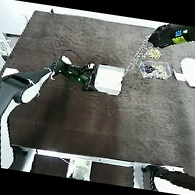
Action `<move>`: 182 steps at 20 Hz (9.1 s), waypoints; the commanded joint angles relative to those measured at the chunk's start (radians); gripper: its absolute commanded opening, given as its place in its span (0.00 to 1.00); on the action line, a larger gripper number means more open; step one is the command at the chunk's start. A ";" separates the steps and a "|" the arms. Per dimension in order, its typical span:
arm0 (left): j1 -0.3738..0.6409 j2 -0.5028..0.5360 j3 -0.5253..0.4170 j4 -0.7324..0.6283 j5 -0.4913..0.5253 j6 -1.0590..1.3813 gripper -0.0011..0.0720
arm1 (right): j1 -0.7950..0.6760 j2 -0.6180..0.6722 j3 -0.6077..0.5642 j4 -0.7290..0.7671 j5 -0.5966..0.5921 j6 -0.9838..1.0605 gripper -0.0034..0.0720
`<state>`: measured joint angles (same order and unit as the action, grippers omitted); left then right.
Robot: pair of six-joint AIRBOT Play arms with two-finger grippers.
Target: Fold the box and place the chain.
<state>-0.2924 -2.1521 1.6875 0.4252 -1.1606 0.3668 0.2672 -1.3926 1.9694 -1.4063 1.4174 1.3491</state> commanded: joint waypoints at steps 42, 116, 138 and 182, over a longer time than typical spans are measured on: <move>0.001 0.000 0.000 0.000 0.000 0.000 0.64 | -0.352 -0.366 -0.676 0.518 -0.814 -0.214 0.75; 0.001 0.000 0.000 0.000 0.000 0.000 0.64 | -0.235 -0.234 -0.519 0.731 -0.402 -0.977 0.33; 0.001 0.000 0.000 0.000 0.000 0.000 0.64 | -0.152 -0.373 -0.445 0.763 -0.040 -1.022 0.37; 0.001 0.000 0.000 0.000 0.000 0.000 0.64 | -0.144 -0.456 -0.415 0.822 -0.134 -1.175 0.73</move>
<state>-0.2924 -2.1521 1.6875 0.4248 -1.1606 0.3653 0.1230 -1.8492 1.5383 -0.6048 1.2858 0.1787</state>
